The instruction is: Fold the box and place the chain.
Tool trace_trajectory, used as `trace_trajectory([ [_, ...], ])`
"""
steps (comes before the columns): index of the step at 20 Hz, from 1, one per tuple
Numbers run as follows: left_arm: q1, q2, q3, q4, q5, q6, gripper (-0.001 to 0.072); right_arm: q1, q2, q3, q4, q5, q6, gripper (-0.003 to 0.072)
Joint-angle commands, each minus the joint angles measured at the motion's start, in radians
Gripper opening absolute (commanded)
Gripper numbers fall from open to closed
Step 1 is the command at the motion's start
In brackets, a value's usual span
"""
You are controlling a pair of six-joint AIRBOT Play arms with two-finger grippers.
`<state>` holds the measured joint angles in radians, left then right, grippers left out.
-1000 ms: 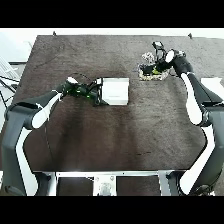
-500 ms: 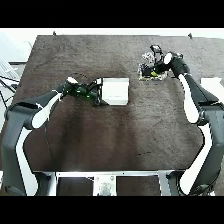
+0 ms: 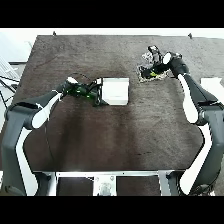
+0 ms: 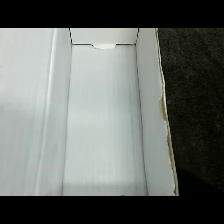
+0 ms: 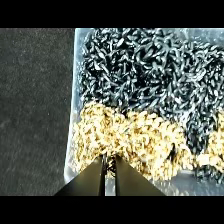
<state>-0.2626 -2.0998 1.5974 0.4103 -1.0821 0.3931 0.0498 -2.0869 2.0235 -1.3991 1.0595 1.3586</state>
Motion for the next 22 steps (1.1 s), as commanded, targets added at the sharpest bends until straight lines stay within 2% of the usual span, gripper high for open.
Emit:
trace_trajectory([
  [1,0.000,0.000,0.000,0.000,0.000,0.000,0.0289,0.000,0.039,0.003,-0.007,-0.040,-0.006,0.0014],
  [7,0.000,0.000,0.000,0.000,0.000,0.000,0.0289,0.001,0.193,0.003,-0.007,-0.052,-0.006,0.0014],
  [12,0.000,0.000,0.000,0.000,0.000,0.000,0.0289,0.012,0.391,0.003,-0.008,-0.037,-0.010,0.0014],
  [18,0.000,0.000,0.000,0.001,0.000,0.000,0.0289,0.088,0.665,0.003,-0.068,-0.010,-0.017,0.0014],
  [22,0.000,0.000,0.000,0.000,0.000,0.000,0.0289,0.156,0.775,0.003,-0.113,0.022,-0.017,0.0014],
])
